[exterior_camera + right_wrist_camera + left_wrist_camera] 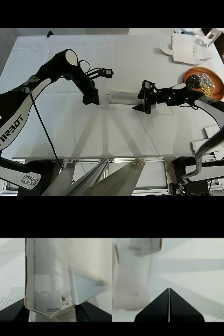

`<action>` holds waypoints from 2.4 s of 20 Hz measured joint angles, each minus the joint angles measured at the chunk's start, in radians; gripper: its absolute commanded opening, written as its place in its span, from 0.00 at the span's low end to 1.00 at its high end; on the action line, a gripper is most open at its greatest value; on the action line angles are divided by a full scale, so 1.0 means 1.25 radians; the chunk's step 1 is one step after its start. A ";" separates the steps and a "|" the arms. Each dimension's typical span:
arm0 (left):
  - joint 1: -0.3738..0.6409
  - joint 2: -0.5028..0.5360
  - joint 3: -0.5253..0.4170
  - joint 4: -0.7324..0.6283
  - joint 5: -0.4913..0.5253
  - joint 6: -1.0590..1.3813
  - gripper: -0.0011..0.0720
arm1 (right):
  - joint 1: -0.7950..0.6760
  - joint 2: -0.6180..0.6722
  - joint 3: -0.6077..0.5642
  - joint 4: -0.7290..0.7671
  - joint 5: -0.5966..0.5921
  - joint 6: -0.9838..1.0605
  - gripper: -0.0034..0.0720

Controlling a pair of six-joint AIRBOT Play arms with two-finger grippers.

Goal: Fold the box and place the chain.

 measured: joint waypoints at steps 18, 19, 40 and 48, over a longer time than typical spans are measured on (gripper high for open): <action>-0.021 -0.087 0.000 -0.289 0.493 -0.139 0.03 | 0.000 0.000 0.000 -0.002 0.002 -0.002 0.73; -0.023 -0.102 0.000 -0.293 0.495 -0.150 0.03 | 0.000 0.000 0.000 -0.002 0.002 -0.002 0.73; 0.026 0.045 -0.052 0.041 0.366 0.248 0.90 | 0.000 0.000 0.000 -0.002 0.002 -0.003 0.73; 0.003 0.007 -0.102 -0.008 0.310 0.443 0.70 | 0.000 0.000 0.000 -0.002 0.002 -0.002 0.73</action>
